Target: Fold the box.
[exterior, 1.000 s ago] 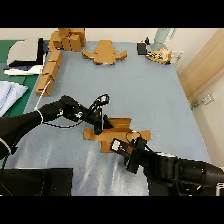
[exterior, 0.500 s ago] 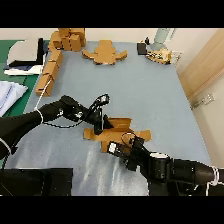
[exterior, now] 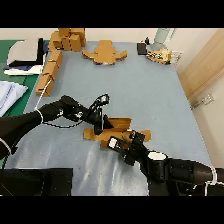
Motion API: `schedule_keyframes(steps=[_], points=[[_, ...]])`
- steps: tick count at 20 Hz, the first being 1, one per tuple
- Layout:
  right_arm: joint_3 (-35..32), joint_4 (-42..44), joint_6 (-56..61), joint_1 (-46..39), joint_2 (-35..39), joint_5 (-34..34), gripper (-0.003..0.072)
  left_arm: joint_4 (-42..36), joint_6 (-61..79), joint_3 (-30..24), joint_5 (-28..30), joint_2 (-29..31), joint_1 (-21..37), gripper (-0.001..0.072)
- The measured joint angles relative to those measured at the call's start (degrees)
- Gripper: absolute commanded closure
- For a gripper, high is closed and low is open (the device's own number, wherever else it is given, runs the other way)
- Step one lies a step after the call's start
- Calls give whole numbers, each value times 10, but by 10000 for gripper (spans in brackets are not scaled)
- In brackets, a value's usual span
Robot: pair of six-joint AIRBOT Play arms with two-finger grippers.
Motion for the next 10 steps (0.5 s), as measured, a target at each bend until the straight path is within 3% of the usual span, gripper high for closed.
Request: schedule_keyframes(steps=[1, 2, 3, 7, 10], points=[[3, -4, 17, 0, 1, 0, 107, 0, 0, 0, 0, 0, 0, 694], [7, -4, 31, 0, 3, -2, 10, 0, 0, 0, 0, 0, 0, 694], [11, -2, 41, 0, 7, -8, -28, 0, 0, 0, 0, 0, 0, 694], [16, 28, 19, -12, 39, -24, -28, 0, 0, 0, 0, 0, 0, 694], [7, 56, -57, -59, 64, 1, -27, 0, 0, 0, 0, 0, 0, 695]])
